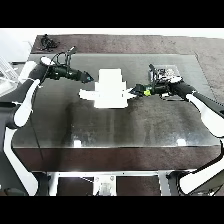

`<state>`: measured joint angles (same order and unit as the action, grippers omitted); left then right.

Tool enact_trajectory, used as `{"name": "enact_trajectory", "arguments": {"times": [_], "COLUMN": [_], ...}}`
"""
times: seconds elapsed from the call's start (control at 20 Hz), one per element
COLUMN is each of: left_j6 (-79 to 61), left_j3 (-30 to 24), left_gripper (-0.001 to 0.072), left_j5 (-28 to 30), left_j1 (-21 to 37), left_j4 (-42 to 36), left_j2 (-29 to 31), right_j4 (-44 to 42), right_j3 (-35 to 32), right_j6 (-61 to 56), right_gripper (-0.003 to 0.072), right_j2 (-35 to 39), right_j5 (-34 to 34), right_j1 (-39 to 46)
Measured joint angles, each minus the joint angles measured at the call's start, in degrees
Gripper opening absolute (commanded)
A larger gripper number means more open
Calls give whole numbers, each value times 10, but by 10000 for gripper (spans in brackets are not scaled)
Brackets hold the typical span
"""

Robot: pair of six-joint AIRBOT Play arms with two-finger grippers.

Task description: Fold the box and place the chain.

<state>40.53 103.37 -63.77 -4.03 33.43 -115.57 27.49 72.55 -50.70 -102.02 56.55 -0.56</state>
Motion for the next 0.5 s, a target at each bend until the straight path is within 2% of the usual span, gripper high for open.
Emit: {"name": "enact_trajectory", "arguments": {"times": [0.5], "left_j6": [10], "left_j3": [18], "left_gripper": [655], "left_j5": [-12], "left_j1": [-35], "left_j4": [5], "left_j2": [-40], "right_j4": [6], "right_j3": [-2], "right_j6": [-2], "right_gripper": [10], "right_j2": [-7], "right_j5": [0], "right_j1": [0]}}
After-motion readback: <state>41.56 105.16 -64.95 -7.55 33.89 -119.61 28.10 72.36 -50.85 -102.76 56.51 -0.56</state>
